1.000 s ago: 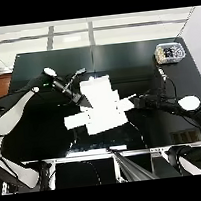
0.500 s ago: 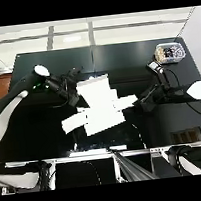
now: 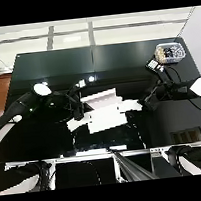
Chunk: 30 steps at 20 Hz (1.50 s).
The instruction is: Fold the box and place the chain.
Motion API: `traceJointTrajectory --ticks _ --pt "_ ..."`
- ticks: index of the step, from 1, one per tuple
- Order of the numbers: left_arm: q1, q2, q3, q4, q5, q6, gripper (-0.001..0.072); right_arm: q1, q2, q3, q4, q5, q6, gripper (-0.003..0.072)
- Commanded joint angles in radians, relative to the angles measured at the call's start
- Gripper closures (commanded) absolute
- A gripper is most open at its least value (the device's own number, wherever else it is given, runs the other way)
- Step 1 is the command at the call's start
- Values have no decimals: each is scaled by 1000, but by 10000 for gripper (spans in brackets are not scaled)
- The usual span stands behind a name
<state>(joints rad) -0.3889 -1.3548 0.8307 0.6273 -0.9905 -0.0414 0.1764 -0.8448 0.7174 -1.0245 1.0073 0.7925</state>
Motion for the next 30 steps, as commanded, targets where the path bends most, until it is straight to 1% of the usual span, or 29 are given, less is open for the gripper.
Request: traceJointTrajectory --ticks 1,4,7,10,12,14,15,18,20,23,28,30 --pt "-60 -47 21 42 117 69 686 0 1 -33 121 5 -147 -18" --pt "-74 -117 57 48 115 69 686 3 1 -87 172 5 -263 -18" --pt "-75 -150 67 50 114 69 685 43 0 -153 175 -14 -396 -18" --pt "-74 -153 67 51 116 69 686 105 -2 -230 174 -105 -509 -18" --pt "-78 -153 67 76 108 69 686 131 -11 -261 150 -165 -532 -18" --pt "-92 -153 67 107 66 84 686 136 -39 -264 129 -164 -532 -18" --pt "-100 -153 67 117 64 88 686 137 -53 -264 131 -162 -532 -18" --pt "-105 -153 67 124 105 87 686 137 -82 -264 131 -163 -559 -18" --pt "-108 -153 67 124 90 87 686 148 -107 -264 133 -154 -565 -18" --pt "-110 -153 67 124 106 87 685 182 -137 -264 133 -168 -566 -22" --pt "-110 -153 67 124 106 87 686 187 -145 -264 156 -154 -572 -23" --pt "-110 -153 67 124 105 87 686 189 -147 -264 161 -137 -609 -23"
